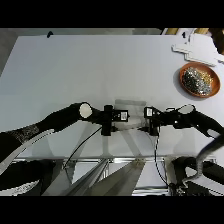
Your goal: Fold the box and place the chain.
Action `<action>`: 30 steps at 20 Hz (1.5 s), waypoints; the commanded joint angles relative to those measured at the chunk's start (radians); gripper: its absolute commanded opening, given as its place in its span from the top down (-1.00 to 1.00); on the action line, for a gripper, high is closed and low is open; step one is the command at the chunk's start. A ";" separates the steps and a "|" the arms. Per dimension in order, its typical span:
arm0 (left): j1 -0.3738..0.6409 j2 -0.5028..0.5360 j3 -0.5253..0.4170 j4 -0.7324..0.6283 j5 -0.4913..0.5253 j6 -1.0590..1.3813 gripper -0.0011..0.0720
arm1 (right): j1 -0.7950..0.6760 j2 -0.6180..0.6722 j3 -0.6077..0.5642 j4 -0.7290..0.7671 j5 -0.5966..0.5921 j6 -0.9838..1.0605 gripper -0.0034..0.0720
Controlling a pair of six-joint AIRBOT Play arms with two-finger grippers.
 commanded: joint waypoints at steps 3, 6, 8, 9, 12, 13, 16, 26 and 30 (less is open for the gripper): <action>-0.002 0.009 0.000 -0.002 -0.035 -0.006 0.06 | 0.000 0.001 0.000 0.000 0.000 0.000 0.06; 0.016 0.074 0.000 0.044 -0.136 -0.109 0.93 | 0.000 0.001 0.000 0.000 0.000 0.000 0.06; 0.032 0.138 0.000 0.132 -0.203 -0.275 0.95 | 0.000 0.001 0.000 0.000 0.000 0.001 0.06; 0.042 0.171 0.000 0.186 -0.229 -0.372 0.96 | 0.000 0.001 0.000 0.000 0.000 0.000 0.06; 0.096 0.270 0.000 0.385 -0.254 -0.852 0.96 | 0.000 0.001 0.000 0.000 0.000 0.000 0.06; 0.115 0.294 0.000 0.462 -0.262 -1.030 0.96 | 0.000 0.001 0.000 0.000 0.000 0.000 0.06; 0.169 0.306 -0.002 0.603 -0.297 -1.493 0.95 | 0.000 0.001 0.000 0.000 0.000 0.000 0.06; 0.143 0.066 -0.030 0.316 -0.216 -1.500 0.94 | 0.000 0.001 0.000 0.000 0.000 0.000 0.06; 0.134 0.080 -0.029 0.087 -0.214 -1.337 0.94 | 0.000 0.001 0.000 0.000 0.000 0.000 0.06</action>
